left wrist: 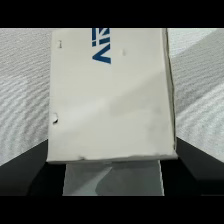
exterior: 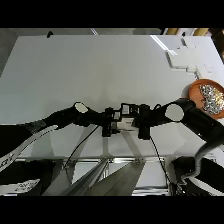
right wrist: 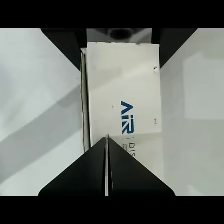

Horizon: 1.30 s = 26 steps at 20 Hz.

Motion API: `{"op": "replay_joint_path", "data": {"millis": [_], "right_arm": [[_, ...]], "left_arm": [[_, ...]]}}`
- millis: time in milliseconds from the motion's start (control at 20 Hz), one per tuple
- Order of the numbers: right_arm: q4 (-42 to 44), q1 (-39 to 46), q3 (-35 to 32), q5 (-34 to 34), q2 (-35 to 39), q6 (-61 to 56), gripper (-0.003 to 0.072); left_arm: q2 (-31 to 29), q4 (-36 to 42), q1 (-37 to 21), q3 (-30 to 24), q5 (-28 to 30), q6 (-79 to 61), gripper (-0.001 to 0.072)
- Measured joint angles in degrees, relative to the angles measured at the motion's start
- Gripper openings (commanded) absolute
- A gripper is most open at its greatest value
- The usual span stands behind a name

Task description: Fold the box and place the chain.

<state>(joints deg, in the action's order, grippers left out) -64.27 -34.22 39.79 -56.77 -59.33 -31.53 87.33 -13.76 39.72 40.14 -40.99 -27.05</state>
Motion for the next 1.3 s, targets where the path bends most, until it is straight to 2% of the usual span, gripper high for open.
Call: {"op": "replay_joint_path", "data": {"millis": [550, 850, 950, 1100, 1300], "right_arm": [[0.44, 0.04, -2.16, 0.72, -2.49, 0.02, 0.0017], [0.76, 0.04, -2.21, 0.24, -1.46, -0.79, 0.0019], [-0.31, 0.04, -1.79, 0.24, -0.11, -4.09, 0.0049], [-4.55, 0.04, -0.72, 1.01, 2.89, -11.98, 0.0054], [-16.79, 1.20, -0.15, -0.87, 5.81, -26.45, 0.0048]], "left_arm": [[0.00, 0.00, 0.00, 0.00, 0.02, 0.00, 0.0273], [0.00, 0.02, 0.00, 0.00, 0.00, 0.04, 0.0273], [0.00, 0.02, 0.00, 0.00, -0.02, 0.09, 0.0273], [0.00, 0.02, 0.00, 0.00, -0.02, 0.07, 0.0273], [0.00, 0.02, 0.00, 0.00, 0.00, 0.07, 0.0273]]}}
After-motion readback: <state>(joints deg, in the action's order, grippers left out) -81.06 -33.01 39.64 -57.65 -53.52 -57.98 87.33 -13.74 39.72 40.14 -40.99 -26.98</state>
